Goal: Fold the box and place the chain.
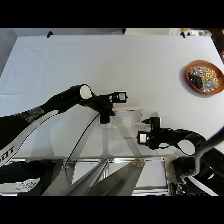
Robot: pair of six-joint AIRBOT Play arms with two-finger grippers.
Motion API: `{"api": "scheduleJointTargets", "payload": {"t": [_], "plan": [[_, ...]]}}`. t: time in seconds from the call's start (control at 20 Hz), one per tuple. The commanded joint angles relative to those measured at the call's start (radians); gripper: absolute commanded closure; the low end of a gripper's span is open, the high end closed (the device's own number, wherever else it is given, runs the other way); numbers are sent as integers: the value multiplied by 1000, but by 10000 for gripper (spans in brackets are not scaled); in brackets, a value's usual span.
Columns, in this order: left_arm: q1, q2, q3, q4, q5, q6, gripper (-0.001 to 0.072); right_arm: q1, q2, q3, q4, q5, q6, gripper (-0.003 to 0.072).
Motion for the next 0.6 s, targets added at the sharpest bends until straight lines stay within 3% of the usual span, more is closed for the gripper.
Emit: {"api": "scheduleJointTargets", "payload": {"t": [0.0, 0.15, 0.55], "plan": [[-1, 0, 0, 0, 0, 0, 699, -34, -16, 54, 8, 36, 0, -8], [-1, 0, 0, 0, 0, 0, 699, -121, -48, 107, 84, 70, -18, -8], [-1, 0, 0, 0, 0, 0, 699, -231, -121, 160, 287, 165, -320, -8]]}}
